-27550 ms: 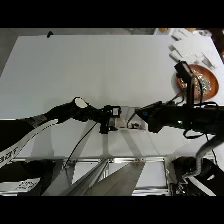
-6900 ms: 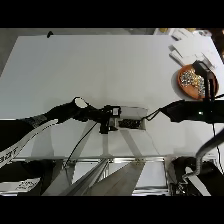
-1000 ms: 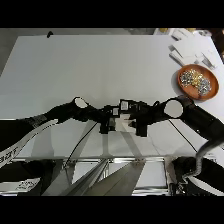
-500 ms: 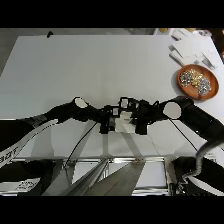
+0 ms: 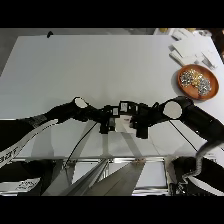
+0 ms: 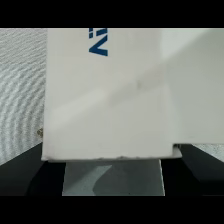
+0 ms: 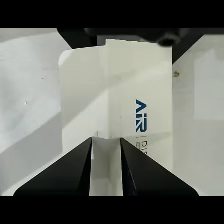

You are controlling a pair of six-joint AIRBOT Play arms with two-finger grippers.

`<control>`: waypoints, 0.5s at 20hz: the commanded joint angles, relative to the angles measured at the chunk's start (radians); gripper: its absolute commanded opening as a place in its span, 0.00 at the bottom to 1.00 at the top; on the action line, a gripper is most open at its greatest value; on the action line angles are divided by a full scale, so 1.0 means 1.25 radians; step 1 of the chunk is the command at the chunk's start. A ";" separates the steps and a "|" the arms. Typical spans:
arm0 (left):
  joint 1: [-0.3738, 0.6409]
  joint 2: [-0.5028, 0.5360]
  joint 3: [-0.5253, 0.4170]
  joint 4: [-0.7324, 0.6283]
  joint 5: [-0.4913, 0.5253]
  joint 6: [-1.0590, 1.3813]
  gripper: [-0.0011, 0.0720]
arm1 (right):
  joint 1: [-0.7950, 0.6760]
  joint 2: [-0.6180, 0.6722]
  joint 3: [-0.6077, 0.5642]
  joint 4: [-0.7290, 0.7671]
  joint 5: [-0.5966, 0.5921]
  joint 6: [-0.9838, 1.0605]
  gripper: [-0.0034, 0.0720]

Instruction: Fold the box and place the chain.

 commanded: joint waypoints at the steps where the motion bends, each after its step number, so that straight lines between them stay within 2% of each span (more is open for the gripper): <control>1: 0.000 0.001 0.000 0.000 0.001 0.000 0.14 | 0.001 0.001 0.000 0.002 -0.023 -0.004 0.28; 3: 0.000 0.001 0.000 0.000 0.001 0.000 0.14 | 0.001 0.001 0.000 -0.004 -0.051 0.017 0.28; 9: 0.000 0.001 0.000 0.000 0.001 0.000 0.14 | 0.001 0.001 0.000 -0.010 -0.054 0.019 0.24; 10: 0.000 0.001 0.000 0.000 0.001 0.000 0.14 | 0.001 0.001 0.000 -0.010 -0.056 0.019 0.18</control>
